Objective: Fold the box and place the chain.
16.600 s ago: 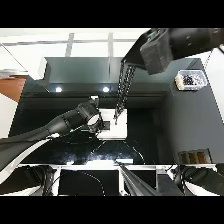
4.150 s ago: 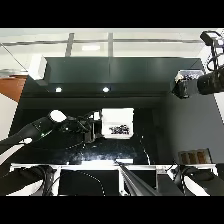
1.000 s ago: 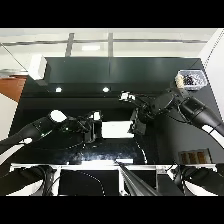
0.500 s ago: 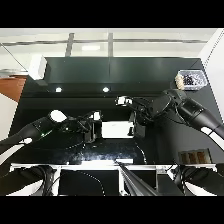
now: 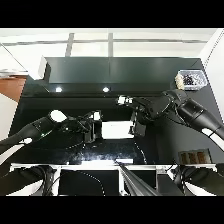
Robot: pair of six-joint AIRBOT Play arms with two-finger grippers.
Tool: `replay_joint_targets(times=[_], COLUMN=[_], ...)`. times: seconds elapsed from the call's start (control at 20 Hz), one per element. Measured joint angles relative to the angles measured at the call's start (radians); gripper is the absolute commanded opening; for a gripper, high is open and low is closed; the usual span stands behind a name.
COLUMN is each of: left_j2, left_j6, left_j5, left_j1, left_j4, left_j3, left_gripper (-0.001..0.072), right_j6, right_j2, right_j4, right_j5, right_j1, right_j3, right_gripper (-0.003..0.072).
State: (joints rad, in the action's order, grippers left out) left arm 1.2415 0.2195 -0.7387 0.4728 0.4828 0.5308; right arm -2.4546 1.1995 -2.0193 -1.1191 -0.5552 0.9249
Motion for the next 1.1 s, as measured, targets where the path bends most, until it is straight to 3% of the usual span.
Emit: replay_joint_targets(times=[1.1], left_j2=[0.0], left_j6=[0.0], left_j5=[0.0], left_j1=[0.0], left_j4=[0.0], left_j3=[0.0], left_gripper=[0.028], right_j6=[0.146], right_j2=[0.006], right_j4=[0.081], right_j5=[-0.027], right_j1=[-0.045], right_j3=[0.008], right_gripper=[0.0697])
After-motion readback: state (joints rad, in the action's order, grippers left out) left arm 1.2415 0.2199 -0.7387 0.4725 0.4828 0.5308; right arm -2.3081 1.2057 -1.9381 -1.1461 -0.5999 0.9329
